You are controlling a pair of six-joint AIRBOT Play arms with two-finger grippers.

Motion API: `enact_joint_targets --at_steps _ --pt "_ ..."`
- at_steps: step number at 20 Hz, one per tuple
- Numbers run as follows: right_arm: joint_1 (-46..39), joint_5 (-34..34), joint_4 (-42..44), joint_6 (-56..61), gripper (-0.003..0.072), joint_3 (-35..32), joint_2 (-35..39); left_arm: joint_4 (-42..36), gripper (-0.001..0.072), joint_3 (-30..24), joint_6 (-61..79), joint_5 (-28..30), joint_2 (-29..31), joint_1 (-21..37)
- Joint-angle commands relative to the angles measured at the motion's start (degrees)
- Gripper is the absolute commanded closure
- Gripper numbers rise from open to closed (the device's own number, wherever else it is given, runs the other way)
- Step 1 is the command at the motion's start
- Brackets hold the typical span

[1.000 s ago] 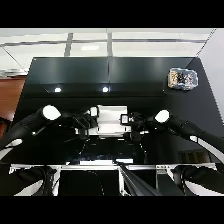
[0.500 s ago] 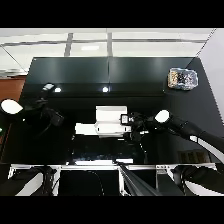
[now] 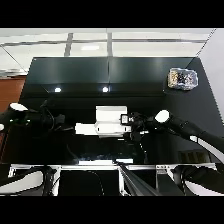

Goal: Fold the box and place the chain.

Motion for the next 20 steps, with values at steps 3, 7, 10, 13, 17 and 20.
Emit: enact_joint_targets --at_steps 3,7,10,13,17,20 --pt "0.0 0.0 0.0 0.0 0.0555 0.1 0.0 -6.3 0.0682 0.0 3.1 0.3 -3.8 -10.1" --pt "0.0 0.0 0.0 0.0 0.0555 0.0 0.0 -6.2 0.0681 2.3 3.1 0.6 -3.8 -16.8" --pt "0.0 0.0 0.0 0.0 0.0555 0.1 0.0 -7.0 0.0681 4.7 3.1 -0.8 -3.8 -17.2" --pt "0.0 0.0 0.0 0.0 0.0555 0.1 0.0 -7.0 0.0667 6.4 3.1 -2.8 -3.8 -17.2" --pt "0.0 0.0 0.0 0.0 0.0555 0.1 0.0 -6.9 0.0065 8.0 3.1 -6.0 -3.8 -17.2" --pt "0.0 0.0 0.0 0.0 0.0555 0.0 0.0 -8.0 0.0065 8.8 2.9 -7.8 -3.8 -17.3"
